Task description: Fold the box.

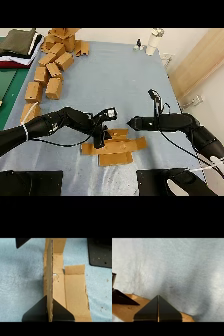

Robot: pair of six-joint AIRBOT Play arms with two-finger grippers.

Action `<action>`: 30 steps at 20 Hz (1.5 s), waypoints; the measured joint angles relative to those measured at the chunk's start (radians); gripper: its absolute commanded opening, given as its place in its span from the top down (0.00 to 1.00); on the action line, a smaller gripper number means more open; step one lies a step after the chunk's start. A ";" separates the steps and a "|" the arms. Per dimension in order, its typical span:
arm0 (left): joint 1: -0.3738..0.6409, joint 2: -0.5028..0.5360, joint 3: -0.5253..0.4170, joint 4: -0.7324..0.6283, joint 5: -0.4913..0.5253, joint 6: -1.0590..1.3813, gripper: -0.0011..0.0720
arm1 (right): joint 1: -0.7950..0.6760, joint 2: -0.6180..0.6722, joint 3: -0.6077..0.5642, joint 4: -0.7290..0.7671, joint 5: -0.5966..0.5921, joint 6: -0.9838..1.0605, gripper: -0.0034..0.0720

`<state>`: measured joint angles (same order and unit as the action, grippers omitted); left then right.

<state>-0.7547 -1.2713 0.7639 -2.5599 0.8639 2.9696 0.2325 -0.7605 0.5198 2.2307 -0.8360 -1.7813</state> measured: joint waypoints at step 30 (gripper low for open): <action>0.000 0.000 0.000 0.002 -0.002 -0.001 0.97 | 1.023 -0.008 -0.107 -0.789 -0.104 0.201 0.32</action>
<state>-0.7547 -1.2713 0.7639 -2.5580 0.8619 2.9688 1.2556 -0.7681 0.4126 1.4414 -0.9398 -1.5799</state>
